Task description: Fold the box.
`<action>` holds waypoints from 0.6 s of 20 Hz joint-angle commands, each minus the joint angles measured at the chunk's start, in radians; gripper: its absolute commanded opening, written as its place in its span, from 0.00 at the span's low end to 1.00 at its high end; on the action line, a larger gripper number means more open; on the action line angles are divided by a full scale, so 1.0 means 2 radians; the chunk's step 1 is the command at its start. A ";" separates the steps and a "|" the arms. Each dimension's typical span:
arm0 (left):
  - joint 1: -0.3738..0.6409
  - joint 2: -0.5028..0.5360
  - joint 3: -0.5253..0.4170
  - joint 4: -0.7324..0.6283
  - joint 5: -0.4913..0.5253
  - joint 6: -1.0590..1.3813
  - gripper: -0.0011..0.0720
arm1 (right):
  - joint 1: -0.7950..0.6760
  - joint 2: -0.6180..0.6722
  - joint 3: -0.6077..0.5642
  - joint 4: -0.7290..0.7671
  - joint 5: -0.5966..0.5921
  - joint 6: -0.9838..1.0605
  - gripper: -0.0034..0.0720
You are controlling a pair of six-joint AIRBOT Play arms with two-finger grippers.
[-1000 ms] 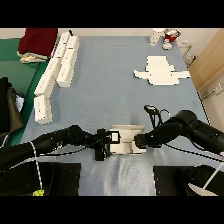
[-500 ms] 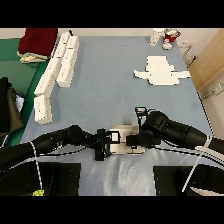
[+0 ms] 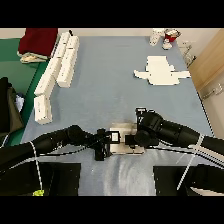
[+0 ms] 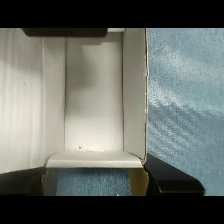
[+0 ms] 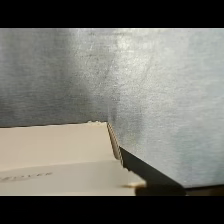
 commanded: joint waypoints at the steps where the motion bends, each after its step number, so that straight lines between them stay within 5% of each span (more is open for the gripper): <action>1: 0.000 0.000 0.000 0.000 0.000 0.000 0.73 | 0.001 -0.002 0.001 0.000 0.001 0.005 0.57; 3: 0.000 0.000 0.000 0.000 0.000 0.000 0.73 | 0.001 -0.002 0.001 0.000 -0.007 0.004 0.19; 6: 0.000 0.000 0.000 0.000 0.000 0.000 0.73 | 0.001 -0.002 0.000 -0.006 -0.026 0.004 0.05; 10: 0.000 0.000 0.000 0.000 0.000 0.000 0.73 | 0.001 -0.002 0.001 -0.005 -0.029 0.004 0.05; 11: 0.000 0.000 0.000 0.000 0.000 0.000 0.73 | 0.001 -0.002 0.001 -0.005 -0.029 0.004 0.23; 12: 0.000 0.000 0.000 0.000 0.000 0.000 0.73 | 0.000 -0.002 0.001 -0.005 -0.029 0.004 0.56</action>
